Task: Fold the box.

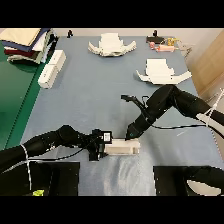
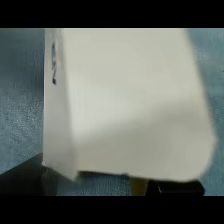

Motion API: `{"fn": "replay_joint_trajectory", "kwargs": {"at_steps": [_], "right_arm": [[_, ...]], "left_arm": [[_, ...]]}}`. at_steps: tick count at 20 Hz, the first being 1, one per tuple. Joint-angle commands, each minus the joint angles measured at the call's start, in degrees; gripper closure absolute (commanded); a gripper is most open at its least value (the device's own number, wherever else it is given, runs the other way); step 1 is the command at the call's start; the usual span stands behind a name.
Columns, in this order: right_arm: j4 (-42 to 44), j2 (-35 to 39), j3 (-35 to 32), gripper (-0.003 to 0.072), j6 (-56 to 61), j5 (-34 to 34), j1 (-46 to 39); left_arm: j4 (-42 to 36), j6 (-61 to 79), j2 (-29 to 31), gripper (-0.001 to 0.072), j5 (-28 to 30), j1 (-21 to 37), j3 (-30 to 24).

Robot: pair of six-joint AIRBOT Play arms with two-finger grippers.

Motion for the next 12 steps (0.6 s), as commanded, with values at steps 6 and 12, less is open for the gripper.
{"fn": "replay_joint_trajectory", "kwargs": {"at_steps": [6,12], "right_arm": [[-14.91,9.79,-5.05,0.0682,-5.99,21.66,17.35],[-22.32,23.17,-17.07,0.0671,-6.01,36.94,27.32]], "left_arm": [[0.02,-0.02,0.02,0.0256,0.07,-0.02,0.04],[0.0,-0.02,0.02,0.0257,0.07,-0.02,0.04]]}}
